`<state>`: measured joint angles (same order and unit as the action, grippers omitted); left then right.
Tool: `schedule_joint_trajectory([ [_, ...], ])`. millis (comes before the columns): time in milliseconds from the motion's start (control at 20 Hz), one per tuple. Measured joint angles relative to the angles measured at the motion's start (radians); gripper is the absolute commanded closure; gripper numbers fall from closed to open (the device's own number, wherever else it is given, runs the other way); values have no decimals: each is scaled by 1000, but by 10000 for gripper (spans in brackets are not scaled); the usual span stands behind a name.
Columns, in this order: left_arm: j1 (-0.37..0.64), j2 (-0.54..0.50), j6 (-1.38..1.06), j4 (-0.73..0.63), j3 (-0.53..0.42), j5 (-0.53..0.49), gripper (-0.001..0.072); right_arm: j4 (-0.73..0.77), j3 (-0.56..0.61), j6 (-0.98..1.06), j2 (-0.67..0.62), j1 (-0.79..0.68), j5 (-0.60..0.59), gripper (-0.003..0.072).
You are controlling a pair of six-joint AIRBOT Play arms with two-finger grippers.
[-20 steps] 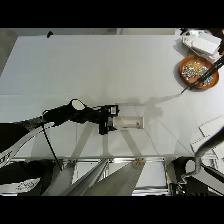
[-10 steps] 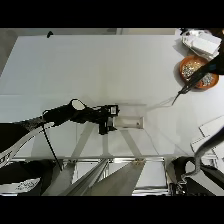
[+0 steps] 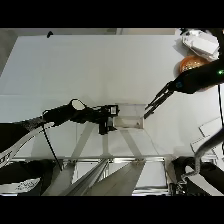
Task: Fold the box and place the chain.
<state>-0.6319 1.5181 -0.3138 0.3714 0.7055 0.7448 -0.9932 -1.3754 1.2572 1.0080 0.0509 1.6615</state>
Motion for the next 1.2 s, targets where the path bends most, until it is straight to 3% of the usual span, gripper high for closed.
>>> schedule_joint_trajectory([
  [550, 0, 0, 0, 0, 0, 0, 233, -22, 56, 25, -138, 26, 0, 673],
  [950, 0, 0, 0, 0, 0, 0, 233, 0, 389, -3, -150, 39, -198, 673],
  [1200, 0, 0, 0, 0, 0, 0, 233, 21, 594, -27, -148, 188, -411, 672],
])
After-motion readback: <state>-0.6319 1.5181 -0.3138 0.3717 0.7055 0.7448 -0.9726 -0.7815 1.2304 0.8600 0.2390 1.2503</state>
